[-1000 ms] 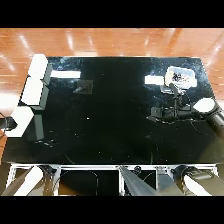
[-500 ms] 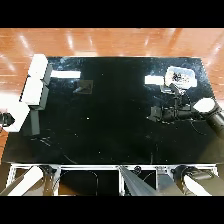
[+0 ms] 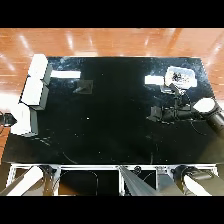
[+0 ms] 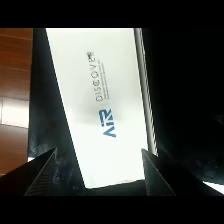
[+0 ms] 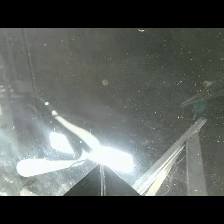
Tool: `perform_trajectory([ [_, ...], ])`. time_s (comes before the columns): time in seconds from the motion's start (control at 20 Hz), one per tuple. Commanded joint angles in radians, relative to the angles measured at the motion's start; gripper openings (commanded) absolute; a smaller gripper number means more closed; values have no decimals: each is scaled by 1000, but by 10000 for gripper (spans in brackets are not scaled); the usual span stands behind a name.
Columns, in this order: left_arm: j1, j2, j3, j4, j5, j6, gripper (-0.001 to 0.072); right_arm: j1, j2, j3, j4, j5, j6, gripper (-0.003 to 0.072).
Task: Fold the box and place the chain.
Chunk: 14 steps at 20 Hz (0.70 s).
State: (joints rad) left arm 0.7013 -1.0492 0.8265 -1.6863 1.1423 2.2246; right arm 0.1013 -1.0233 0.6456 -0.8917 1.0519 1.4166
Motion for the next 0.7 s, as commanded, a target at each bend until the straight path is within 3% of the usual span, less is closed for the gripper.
perform_trajectory([
  [0.0, -6, 4, 13, 1, 27, -55, 643, 0, 1, 0, 0, -2, 0, 32],
  [0.1, -6, 13, 63, -58, 13, -115, 642, 0, 1, 0, -2, -8, 0, 32],
  [0.3, -56, 29, 191, -365, -14, -280, 634, 10, 0, 115, -8, -19, 1, 32],
  [0.45, -254, 56, 191, -502, 39, -314, 608, 111, -24, 337, -196, -30, 67, 32],
  [0.6, -599, 76, 148, -425, -1, -471, 337, 215, -72, 540, -541, 91, 197, 33],
  [0.65, -720, 76, 132, -410, -26, -470, 131, 217, -76, 568, -640, 142, 243, 32],
])
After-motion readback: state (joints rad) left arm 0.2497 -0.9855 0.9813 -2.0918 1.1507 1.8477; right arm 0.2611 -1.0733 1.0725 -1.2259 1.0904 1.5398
